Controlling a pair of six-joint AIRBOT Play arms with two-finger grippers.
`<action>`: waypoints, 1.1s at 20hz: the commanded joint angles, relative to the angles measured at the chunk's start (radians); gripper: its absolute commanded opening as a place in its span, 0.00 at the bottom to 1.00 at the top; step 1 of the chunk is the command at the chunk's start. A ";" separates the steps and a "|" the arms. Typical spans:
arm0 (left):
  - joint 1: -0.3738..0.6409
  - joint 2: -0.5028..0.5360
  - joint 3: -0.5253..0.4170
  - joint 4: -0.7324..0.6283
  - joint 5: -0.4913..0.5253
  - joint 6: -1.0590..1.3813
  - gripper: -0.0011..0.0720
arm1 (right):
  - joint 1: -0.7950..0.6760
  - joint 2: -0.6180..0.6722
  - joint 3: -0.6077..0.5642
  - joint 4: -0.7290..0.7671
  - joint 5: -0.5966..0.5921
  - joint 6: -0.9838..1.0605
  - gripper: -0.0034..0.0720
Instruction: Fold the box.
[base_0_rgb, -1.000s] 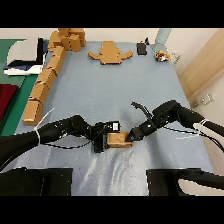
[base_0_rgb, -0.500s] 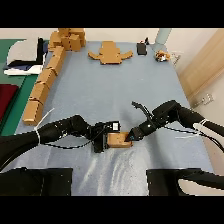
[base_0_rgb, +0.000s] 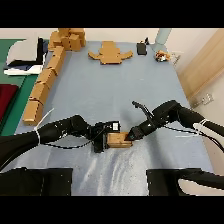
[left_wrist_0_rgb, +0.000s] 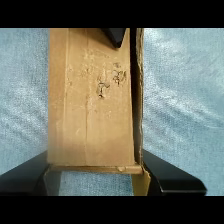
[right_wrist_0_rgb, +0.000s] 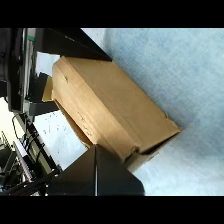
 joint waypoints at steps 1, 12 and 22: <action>0.000 0.001 0.000 0.000 0.000 0.000 0.64 | 0.001 0.008 0.001 0.039 -0.060 -0.021 0.05; 0.000 0.001 0.000 0.000 0.000 0.000 0.64 | 0.013 0.116 0.004 0.041 0.075 0.000 0.05; 0.000 0.001 0.000 0.000 0.000 0.000 0.64 | 0.014 0.095 0.003 0.022 0.128 0.002 0.05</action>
